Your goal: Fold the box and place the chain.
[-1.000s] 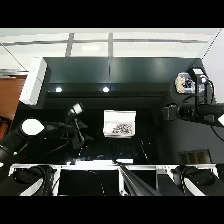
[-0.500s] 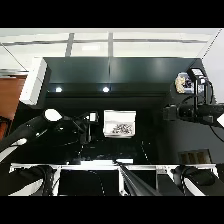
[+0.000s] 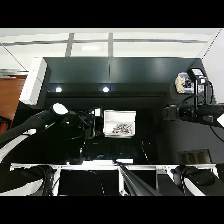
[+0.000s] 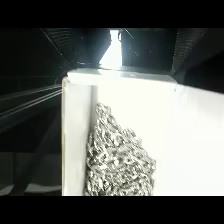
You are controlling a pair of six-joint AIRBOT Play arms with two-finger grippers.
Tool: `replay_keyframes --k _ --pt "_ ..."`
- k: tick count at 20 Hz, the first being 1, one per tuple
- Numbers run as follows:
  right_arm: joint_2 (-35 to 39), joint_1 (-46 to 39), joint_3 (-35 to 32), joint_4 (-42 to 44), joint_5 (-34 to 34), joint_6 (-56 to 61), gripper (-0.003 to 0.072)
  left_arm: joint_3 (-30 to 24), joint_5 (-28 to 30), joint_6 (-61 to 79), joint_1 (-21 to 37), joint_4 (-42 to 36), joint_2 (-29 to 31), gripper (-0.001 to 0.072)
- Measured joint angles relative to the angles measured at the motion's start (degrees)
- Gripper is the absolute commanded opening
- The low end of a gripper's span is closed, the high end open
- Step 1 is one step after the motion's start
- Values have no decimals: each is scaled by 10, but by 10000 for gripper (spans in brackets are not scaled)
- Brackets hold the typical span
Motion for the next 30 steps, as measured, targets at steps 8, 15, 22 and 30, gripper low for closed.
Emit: replay_keyframes --k 8,15,22,30 --pt "-1 0 0 -1 0 0 305 8 2 3 -14 -2 -9 644" --pt "-21 0 0 7 -17 1 681 8 12 4 -30 -4 -9 332" --pt "-191 3 13 175 -180 -165 677 9 14 2 -32 -4 -9 333" --pt "-255 44 23 302 -155 -558 677 8 14 -1 -32 -4 -9 332"
